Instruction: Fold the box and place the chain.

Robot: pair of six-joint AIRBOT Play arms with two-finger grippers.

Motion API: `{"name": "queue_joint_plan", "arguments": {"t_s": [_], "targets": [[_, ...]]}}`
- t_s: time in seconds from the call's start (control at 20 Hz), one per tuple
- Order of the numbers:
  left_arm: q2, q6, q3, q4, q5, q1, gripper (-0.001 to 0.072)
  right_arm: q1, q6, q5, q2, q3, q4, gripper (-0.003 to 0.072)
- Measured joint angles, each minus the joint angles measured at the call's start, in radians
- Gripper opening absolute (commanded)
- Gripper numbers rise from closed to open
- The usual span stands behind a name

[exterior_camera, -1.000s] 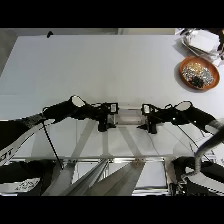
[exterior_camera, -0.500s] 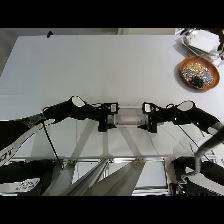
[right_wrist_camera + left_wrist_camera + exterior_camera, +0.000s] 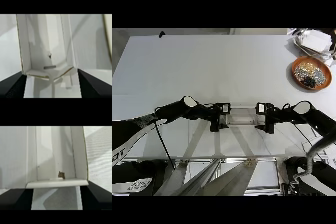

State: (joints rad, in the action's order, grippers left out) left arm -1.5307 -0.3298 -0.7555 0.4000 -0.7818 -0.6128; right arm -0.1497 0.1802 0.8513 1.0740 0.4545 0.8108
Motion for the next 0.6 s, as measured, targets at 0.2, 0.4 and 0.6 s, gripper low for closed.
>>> {"name": "queue_joint_plan", "arguments": {"t_s": [0.2,0.4,0.6], "targets": [[0.0,-0.002,0.0,0.001,0.0,0.0,0.032,0.0,-0.058,0.0,-0.095,0.0,0.097,0.0689],[0.0,0.0,0.0,0.0,0.0,0.0,0.032,0.0,-0.108,0.002,-0.147,0.0,0.14,0.0596],[0.0,0.0,0.0,0.0,0.0,0.0,0.032,0.0,-0.138,0.006,-0.159,0.0,0.15,0.0395]]}}
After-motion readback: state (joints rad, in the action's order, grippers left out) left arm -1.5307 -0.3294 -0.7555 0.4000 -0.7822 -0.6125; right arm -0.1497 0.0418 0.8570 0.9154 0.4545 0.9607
